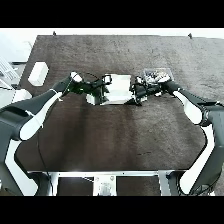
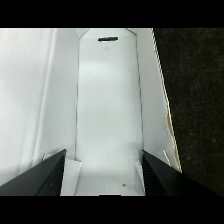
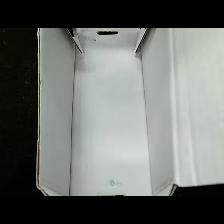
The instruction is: Fold the box and place the chain.
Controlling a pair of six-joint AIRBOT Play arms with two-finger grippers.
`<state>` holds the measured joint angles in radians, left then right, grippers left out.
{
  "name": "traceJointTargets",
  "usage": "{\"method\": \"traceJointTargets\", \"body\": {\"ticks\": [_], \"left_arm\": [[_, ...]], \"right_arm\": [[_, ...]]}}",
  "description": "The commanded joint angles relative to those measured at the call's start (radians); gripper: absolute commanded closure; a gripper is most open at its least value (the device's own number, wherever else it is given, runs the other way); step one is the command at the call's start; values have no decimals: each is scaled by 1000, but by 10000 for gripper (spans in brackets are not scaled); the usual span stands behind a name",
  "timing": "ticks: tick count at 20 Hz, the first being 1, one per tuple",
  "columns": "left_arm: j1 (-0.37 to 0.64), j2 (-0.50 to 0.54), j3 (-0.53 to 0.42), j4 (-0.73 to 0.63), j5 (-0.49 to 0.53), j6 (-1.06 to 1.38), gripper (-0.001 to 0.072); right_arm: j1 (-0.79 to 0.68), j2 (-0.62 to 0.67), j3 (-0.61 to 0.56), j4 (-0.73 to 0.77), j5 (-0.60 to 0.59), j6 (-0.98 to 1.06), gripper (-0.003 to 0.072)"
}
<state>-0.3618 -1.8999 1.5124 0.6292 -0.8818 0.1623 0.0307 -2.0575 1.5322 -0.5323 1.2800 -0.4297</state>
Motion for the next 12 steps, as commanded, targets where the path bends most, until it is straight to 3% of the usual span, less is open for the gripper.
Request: {"method": "traceJointTargets", "body": {"ticks": [1, 4, 6, 9, 10, 11, 12], "left_arm": [[-1, -1, 0, -6, -2, -9, 152], [0, 0, 0, -4, -1, -8, 157], [6, 0, 0, 37, -2, -6, 369], [48, 1, 0, 47, -69, -9, 378], [67, 1, 1, 43, -114, -8, 514], [87, 1, 3, 41, -164, -7, 602], [103, 3, 3, 36, -204, -7, 601]], "right_arm": [[1, 0, 0, 0, 0, 0, 103], [1, 0, 0, 0, 0, 0, 103], [1, 0, 0, 0, 0, 0, 103], [1, 0, 0, 0, 0, 0, 103], [1, 0, 0, 0, 0, 0, 103], [1, 0, 0, 0, 0, 0, 103], [1, 0, 0, 0, 0, 0, 103]]}}
